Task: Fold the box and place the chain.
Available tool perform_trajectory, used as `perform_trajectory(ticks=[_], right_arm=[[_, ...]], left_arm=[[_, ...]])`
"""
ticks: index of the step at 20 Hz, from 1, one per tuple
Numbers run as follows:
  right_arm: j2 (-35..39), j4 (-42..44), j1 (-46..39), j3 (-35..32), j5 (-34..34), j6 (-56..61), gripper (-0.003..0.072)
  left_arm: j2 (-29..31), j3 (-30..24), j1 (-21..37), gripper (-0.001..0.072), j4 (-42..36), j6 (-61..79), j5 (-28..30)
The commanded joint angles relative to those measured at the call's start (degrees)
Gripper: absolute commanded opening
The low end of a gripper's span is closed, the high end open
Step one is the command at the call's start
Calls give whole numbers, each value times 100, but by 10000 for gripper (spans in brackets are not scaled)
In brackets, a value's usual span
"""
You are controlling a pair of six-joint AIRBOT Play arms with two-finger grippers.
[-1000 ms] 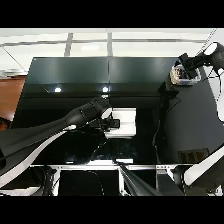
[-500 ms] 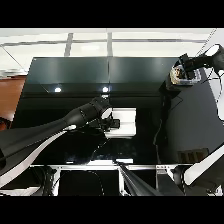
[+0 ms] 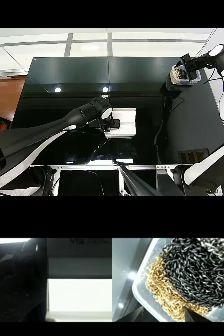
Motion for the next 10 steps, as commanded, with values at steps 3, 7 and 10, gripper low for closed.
perform_trajectory(ticks=[3, 7, 10], right_arm=[[-59, -142, 37, 2, 9, -24, 538], [-251, -140, 37, 2, -26, -24, 538], [-345, -162, 37, 2, -66, -140, 514]], left_arm=[[0, 2, -2, 33, 2, 2, 0], [0, 2, -2, 33, 2, 0, -2], [0, 2, -4, 33, 0, 0, -2]])
